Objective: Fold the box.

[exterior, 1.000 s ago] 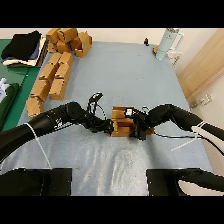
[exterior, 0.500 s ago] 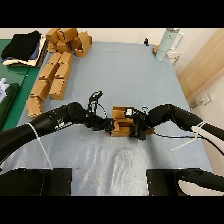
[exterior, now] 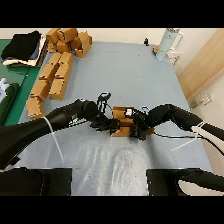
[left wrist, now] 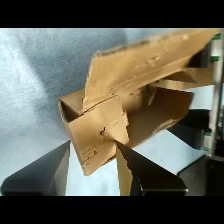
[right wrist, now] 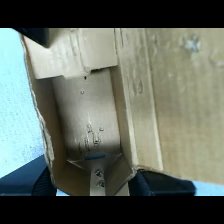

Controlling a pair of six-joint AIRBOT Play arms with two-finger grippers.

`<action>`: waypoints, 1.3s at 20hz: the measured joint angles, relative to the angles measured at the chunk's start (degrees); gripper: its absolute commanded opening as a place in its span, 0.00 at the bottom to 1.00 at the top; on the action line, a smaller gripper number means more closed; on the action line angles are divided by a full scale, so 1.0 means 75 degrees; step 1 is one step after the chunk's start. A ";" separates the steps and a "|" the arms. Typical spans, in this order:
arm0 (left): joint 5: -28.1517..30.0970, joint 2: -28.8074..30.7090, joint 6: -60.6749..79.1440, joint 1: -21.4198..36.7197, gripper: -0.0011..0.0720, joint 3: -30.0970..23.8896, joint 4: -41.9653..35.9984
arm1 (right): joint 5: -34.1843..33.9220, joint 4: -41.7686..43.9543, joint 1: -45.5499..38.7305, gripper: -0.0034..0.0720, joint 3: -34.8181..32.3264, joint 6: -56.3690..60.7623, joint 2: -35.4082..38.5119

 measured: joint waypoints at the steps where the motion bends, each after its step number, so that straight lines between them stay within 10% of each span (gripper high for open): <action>1: -0.0216 -0.0093 -0.0271 -0.0050 0.58 0.0198 0.0280 | 0.0000 0.0000 0.0000 0.74 0.0000 0.0000 0.0000; 23: -0.2696 -0.2355 -0.3509 -0.1105 0.57 0.2975 0.2914 | 0.0000 -0.0006 0.0000 0.74 0.0000 0.0000 0.0000; 26: -0.2780 -0.2518 -0.3550 -0.1116 0.20 0.3057 0.2943 | -0.0003 -0.0009 0.0000 0.74 0.0000 0.0003 0.0000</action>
